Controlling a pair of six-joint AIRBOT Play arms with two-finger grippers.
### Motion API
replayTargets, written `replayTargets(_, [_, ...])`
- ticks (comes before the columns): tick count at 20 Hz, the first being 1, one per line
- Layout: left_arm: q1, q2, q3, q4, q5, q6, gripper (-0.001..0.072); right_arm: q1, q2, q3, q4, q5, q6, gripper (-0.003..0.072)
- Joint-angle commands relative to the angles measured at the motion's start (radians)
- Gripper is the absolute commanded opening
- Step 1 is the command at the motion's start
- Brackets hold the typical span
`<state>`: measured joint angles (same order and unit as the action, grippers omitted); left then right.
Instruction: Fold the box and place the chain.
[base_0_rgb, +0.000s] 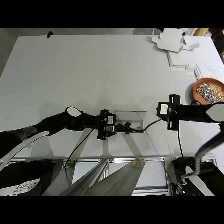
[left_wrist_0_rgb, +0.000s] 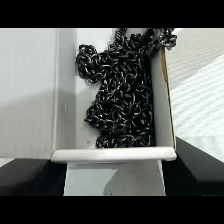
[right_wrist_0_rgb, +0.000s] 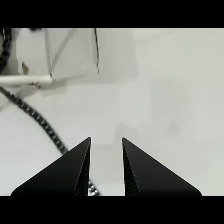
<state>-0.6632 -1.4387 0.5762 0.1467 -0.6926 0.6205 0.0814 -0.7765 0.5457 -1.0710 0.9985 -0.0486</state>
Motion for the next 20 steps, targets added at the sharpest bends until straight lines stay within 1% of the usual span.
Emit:
replayTargets(1, [0.001, 0.000, 0.000, 0.000, 0.000, 0.000, 0.0276, -0.011, -0.109, 0.000, -0.051, 0.007, -0.010, 0.0198])
replayTargets(6, [0.001, 0.000, 0.000, 0.000, 0.000, 0.000, 0.0276, 0.055, -0.256, 0.000, -0.051, 0.007, -0.066, 0.0198])
replayTargets(10, [0.001, 0.000, 0.001, 0.000, 0.000, 0.000, 0.0276, 0.071, -0.332, 0.000, -0.062, 0.004, -0.066, 0.0197])
replayTargets(13, [0.001, 0.000, 0.001, 0.000, 0.000, 0.000, 0.0276, 0.071, -0.337, -0.024, -0.084, -0.006, -0.087, 0.0179])
replayTargets(16, [0.001, 0.000, 0.001, 0.000, 0.000, 0.000, 0.0276, 0.071, -0.337, -0.072, -0.079, -0.067, -0.141, 0.0176])
replayTargets(20, [0.001, 0.000, 0.001, 0.000, 0.000, 0.000, 0.0276, 0.071, -0.336, -0.077, -0.072, -0.088, -0.140, 0.0134])
